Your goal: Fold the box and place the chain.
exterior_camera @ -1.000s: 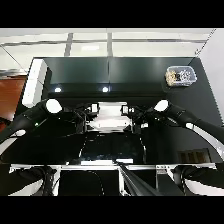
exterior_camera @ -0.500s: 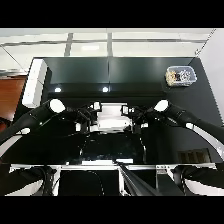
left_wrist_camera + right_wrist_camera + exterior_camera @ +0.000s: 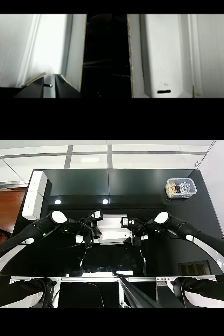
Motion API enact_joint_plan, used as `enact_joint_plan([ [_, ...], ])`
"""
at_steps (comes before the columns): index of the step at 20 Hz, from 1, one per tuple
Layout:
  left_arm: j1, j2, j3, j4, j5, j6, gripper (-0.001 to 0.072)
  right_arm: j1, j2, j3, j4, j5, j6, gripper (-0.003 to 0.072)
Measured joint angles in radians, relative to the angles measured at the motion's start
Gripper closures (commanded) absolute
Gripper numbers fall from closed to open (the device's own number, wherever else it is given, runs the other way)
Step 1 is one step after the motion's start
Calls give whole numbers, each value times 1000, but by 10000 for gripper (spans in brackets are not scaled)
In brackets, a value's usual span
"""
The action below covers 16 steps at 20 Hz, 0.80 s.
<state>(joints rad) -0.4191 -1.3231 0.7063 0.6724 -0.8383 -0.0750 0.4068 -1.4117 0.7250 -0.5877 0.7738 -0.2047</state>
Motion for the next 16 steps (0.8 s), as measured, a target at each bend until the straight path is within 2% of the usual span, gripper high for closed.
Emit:
enact_joint_plan([
  [7, -15, -8, 0, -25, 22, 0, 554, 0, 0, 0, 0, 0, 0, 472],
  [8, -18, -8, 0, -27, 31, 0, 571, 0, 0, 0, 0, 0, 0, 471],
  [10, -22, -8, 0, -29, 42, 0, 670, 0, 0, 0, 0, -1, 0, 471],
  [11, -23, -8, 0, -30, 42, 0, 666, 0, 0, 0, 0, -1, 0, 471],
  [12, -24, -8, 0, -30, 42, -2, 594, 0, 0, 0, 0, -1, 0, 471],
  [13, -24, -8, 0, -30, 42, -2, 389, 0, 0, 0, 0, -1, 0, 471],
  [14, -25, -8, 0, -31, 42, -3, 406, 0, 0, 0, 0, -1, 0, 471],
  [15, -25, -8, 0, -32, 42, -8, 537, 0, 0, 0, 0, -1, 0, 471],
  [16, -25, -8, 0, -29, 42, -10, 499, 0, 0, 0, 0, -1, 0, 471],
])
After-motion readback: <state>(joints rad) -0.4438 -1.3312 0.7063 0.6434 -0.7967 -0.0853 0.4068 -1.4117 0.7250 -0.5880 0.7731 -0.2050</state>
